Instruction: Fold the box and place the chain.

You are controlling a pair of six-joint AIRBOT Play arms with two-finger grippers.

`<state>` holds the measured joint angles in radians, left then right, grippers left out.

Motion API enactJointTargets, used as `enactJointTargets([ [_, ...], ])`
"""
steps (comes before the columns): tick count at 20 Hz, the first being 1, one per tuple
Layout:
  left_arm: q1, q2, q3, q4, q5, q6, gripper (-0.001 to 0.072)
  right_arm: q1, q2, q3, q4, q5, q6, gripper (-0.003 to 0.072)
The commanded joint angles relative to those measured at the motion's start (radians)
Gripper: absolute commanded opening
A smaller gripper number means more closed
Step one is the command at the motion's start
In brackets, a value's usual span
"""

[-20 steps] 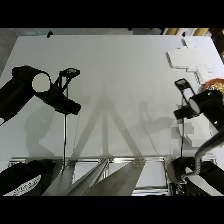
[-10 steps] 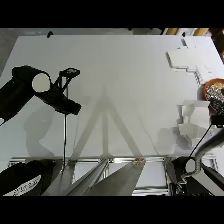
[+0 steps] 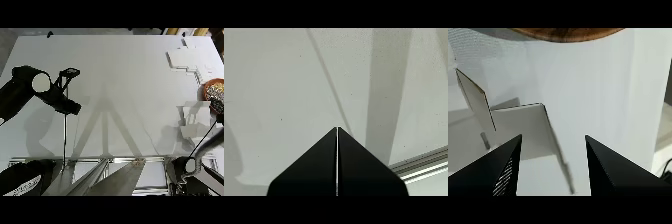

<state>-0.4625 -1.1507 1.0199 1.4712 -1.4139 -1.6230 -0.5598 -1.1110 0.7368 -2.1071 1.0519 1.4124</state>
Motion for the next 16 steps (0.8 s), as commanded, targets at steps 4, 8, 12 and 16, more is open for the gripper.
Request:
enactJointTargets([
  [4, -0.001, 0.001, 0.0, 0.0, 0.0, 0.0, 0.0008, -0.022, -0.005, 0.024, 0.025, 0.005, -0.016, 0.0442],
  [8, 0.0, 0.001, 0.0, 0.0, 0.0, 0.0, 0.0008, -0.103, -0.047, 0.023, 0.057, 0.048, -0.047, 0.0441],
  [12, 0.0, 0.001, 0.0, 0.001, 0.0, 0.0, 0.0008, -0.113, -0.079, 0.023, 0.065, 0.062, -0.075, 0.0395],
  [16, -0.001, 0.001, 0.0, 0.0, 0.0, 0.0, 0.0008, -0.129, -0.087, 0.023, 0.067, 0.084, -0.058, 0.016],
])
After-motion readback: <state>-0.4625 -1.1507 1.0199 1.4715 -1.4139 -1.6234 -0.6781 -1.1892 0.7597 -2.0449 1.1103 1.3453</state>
